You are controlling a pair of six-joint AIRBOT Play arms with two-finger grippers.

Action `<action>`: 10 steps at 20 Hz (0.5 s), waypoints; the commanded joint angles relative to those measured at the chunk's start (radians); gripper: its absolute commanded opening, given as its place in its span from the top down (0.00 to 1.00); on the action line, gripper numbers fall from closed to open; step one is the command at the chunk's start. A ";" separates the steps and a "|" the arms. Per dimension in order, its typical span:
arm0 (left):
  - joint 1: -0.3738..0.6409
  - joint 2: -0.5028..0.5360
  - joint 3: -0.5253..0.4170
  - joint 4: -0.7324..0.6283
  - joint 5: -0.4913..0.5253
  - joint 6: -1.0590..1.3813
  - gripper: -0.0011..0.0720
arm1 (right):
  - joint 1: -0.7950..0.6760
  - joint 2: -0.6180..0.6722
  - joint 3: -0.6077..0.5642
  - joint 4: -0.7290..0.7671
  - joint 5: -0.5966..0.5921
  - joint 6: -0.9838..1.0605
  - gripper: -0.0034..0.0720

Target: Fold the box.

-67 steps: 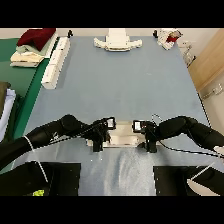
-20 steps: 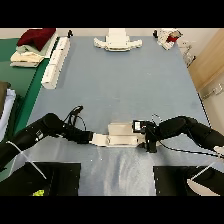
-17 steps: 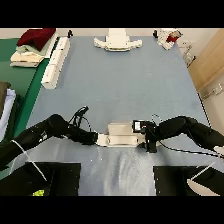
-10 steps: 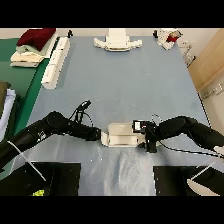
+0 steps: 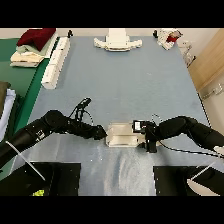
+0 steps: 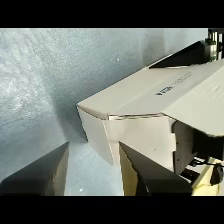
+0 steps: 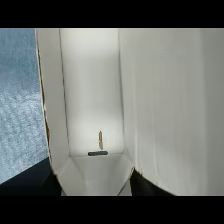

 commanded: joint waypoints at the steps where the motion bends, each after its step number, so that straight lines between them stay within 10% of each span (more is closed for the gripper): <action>1: -0.003 0.000 0.000 -0.015 0.027 0.001 0.34 | 0.000 0.000 0.000 0.000 0.000 0.000 0.32; 10: -0.173 -0.003 0.030 0.158 0.126 -0.378 0.34 | 0.000 0.000 0.000 0.000 0.000 0.000 0.32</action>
